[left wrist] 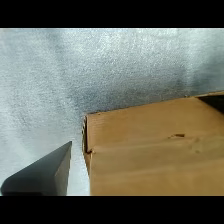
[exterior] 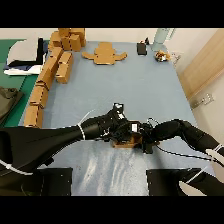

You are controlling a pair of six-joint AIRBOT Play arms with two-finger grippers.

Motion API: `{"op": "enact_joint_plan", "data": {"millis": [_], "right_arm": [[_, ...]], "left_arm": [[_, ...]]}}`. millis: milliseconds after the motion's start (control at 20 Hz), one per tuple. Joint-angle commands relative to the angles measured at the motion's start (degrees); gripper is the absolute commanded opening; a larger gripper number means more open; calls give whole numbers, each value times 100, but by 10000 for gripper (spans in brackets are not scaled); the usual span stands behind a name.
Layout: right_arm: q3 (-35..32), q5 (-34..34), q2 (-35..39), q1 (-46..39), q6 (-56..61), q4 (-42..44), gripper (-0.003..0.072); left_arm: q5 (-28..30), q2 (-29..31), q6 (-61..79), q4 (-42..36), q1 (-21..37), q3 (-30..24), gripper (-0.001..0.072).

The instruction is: Fold the box.

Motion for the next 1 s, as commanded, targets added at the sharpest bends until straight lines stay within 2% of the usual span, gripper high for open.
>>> {"op": "enact_joint_plan", "data": {"millis": [0,150,350,400,450,800,850,900,950], "right_arm": [[0,2,4,2,0,0,468],[0,2,2,2,0,0,468],[0,2,2,2,0,0,468],[0,2,2,2,0,0,468],[0,2,2,2,0,0,468],[0,2,2,2,0,0,468],[0,2,4,2,0,0,468],[2,2,4,2,0,0,468],[0,2,2,2,0,0,468]], "left_arm": [[-50,-142,-17,-127,0,57,490],[-229,-313,-17,-116,2,245,490],[-46,-323,304,-11,7,299,489],[-50,-323,372,-9,7,299,449],[-48,-323,372,-24,7,299,350],[-66,-332,-4,-76,2,299,330],[-94,-332,-81,-72,2,299,221],[-79,-332,-133,-72,2,299,164],[-85,-332,-280,-72,2,299,163]]}}
